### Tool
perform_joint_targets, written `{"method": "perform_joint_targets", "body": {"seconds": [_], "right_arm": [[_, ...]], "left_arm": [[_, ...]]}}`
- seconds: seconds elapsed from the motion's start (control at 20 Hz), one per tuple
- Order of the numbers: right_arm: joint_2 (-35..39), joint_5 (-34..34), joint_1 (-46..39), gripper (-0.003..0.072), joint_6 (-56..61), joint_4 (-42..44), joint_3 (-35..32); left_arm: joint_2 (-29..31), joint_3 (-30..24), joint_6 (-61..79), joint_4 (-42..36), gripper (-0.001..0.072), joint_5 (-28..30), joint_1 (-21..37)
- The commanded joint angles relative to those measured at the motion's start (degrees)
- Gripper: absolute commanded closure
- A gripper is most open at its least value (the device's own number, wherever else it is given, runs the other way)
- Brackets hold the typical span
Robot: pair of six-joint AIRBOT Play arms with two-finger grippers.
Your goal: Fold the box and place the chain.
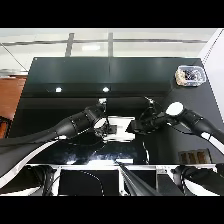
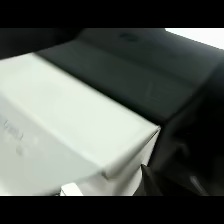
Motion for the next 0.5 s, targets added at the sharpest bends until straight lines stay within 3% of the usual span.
{"method": "perform_joint_targets", "body": {"seconds": [0.0,0.1,0.15,0.2,0.45], "right_arm": [[0.0,-4.1,9.1,0.0151,22.4,-18.8,4.8],[0.0,-3.6,12.6,0.0157,29.2,-24.7,7.2],[-0.1,-3.2,14.0,0.0192,31.9,-27.1,8.0],[-0.1,-2.9,15.1,0.0282,33.6,-28.9,8.3],[-0.2,-1.0,19.2,0.0349,44.1,-38.5,8.9]], "left_arm": [[0.0,0.0,0.0,0.0,0.0682,0.0,0.1],[0.0,0.0,0.0,0.0,0.0683,0.0,0.1],[0.0,0.0,0.0,0.0,0.0682,0.0,0.1],[0.0,0.0,0.0,0.0,0.0683,0.0,0.1],[0.0,0.0,0.0,0.0,0.0682,0.0,0.1]]}}
